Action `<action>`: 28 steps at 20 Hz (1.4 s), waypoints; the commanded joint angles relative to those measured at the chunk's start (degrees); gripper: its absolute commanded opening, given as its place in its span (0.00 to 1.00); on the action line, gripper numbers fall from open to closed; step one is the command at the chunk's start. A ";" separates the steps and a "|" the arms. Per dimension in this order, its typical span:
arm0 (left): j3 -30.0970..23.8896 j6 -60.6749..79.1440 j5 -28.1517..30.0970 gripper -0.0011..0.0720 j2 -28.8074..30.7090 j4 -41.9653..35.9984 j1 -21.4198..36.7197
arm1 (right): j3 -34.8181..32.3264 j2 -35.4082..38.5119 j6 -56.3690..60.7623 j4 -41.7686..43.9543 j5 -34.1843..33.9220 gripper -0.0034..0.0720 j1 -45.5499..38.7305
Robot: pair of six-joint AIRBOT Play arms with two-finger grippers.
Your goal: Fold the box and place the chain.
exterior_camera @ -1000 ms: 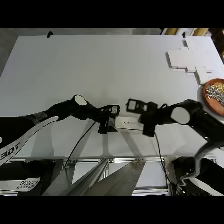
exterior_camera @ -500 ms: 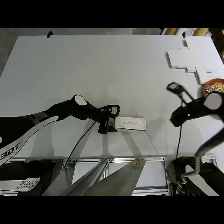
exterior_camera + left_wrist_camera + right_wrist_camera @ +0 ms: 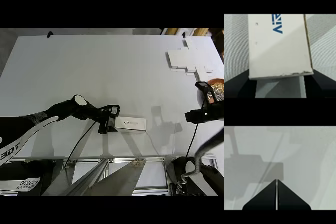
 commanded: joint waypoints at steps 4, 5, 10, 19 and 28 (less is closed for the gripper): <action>0.04 -0.13 -0.02 0.06 0.04 0.31 0.07 | -0.04 0.07 0.48 0.09 0.15 0.08 -0.76; 0.04 -0.20 -0.61 0.06 0.07 0.04 0.07 | -0.04 0.07 0.48 0.07 0.15 0.08 -0.76; 0.04 -9.22 -3.30 0.07 6.71 10.12 2.36 | -0.04 0.07 0.48 0.07 0.15 0.08 -0.76; 0.04 -56.57 -2.67 0.06 33.90 38.91 24.94 | -0.04 0.07 0.48 0.07 0.15 0.08 -0.76; -0.09 -90.51 -2.71 0.06 40.48 59.30 53.90 | -0.04 0.07 0.48 0.07 0.15 0.08 -0.76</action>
